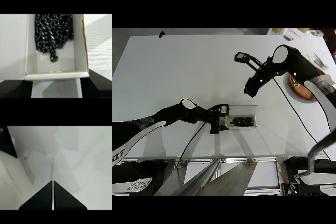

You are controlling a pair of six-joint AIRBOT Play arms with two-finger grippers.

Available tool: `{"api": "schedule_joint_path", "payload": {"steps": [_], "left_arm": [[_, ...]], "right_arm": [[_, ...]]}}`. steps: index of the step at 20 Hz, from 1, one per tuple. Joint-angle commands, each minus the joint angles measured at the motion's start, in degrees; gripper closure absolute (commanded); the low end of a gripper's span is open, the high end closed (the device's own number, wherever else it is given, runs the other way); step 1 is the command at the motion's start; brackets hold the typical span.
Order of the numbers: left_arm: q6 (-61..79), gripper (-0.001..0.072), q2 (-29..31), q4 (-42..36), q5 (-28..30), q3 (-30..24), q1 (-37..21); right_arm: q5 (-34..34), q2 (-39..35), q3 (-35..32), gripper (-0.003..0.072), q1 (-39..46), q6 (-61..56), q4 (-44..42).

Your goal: Fold the box and place the chain.

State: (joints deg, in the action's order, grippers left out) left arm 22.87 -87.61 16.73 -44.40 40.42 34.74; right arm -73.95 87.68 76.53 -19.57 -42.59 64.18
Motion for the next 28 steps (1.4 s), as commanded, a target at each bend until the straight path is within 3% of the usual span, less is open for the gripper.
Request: {"api": "schedule_joint_path", "payload": {"steps": [1, 6, 8, 12, 14, 28], "left_arm": [[0.0, 0.0395, 0.0, 0.0, 0.0, 0.0, 0.0], [0.0, 0.0395, 0.0, 0.0, 0.0, 0.0, 0.0], [0.0, 0.0395, 0.0, 0.0, 0.0, 0.0, 0.0], [0.0, 0.0395, 0.0, 0.0, 0.0, 0.0, 0.0], [0.0, 0.0395, 0.0, 0.0, 0.0, 0.0, 0.0], [0.0, 0.0395, 0.0, 0.0, 0.0, 0.0, 0.0]], "right_arm": [[-1.9, -2.0, -5.2, 0.0668, -0.7, 6.2, -5.0], [4.5, -11.3, -18.5, 0.0653, -1.3, 19.5, -13.7], [8.4, -14.8, -22.2, 0.0522, -2.2, 20.8, -13.6], [9.6, -16.8, -26.5, 0.0485, -4.5, 22.2, -13.6], [10.9, -16.8, -27.6, 0.0385, -6.3, 22.4, -13.5], [13.7, -18.0, -28.3, 0.0385, -12.3, 22.1, -9.1]]}}
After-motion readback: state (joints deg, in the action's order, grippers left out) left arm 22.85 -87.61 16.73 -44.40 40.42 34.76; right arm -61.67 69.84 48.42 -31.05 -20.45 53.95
